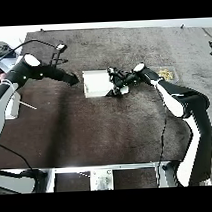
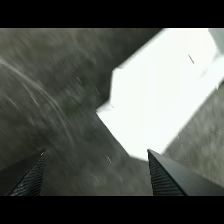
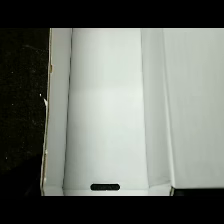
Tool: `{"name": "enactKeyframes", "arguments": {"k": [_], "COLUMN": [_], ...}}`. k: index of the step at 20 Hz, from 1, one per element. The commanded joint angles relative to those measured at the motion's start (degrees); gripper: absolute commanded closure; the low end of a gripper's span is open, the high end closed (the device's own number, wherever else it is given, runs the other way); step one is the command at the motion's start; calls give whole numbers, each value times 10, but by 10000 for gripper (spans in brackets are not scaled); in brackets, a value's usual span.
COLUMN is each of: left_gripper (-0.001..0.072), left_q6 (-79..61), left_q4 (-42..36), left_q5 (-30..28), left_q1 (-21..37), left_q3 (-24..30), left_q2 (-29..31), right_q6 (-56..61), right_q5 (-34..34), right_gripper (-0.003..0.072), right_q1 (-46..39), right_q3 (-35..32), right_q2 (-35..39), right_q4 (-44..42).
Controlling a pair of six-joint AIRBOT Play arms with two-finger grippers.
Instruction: Fold the box and place the chain.
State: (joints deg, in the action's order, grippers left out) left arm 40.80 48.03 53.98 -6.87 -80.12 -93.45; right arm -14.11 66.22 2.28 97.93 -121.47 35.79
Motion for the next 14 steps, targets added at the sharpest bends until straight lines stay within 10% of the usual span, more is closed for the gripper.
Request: {"name": "enactKeyframes", "arguments": {"k": [1, 6, 14], "left_gripper": [23, 25, -11], "left_q6": [-117, -405, -676], "left_q4": [-70, -203, -213], "left_q5": [-47, 21, 122], "left_q1": [18, 46, 48], "left_q3": [14, 9, -29], "left_q2": [-5, -94, -181], "right_q6": [0, 0, 0], "right_q5": [0, 0, 0], "right_gripper": [254, 254, 254], "right_q1": [0, 0, 0], "right_q3": [0, 0, 0], "right_q2": [0, 0, 0], "right_q4": [0, 0, 0]}}
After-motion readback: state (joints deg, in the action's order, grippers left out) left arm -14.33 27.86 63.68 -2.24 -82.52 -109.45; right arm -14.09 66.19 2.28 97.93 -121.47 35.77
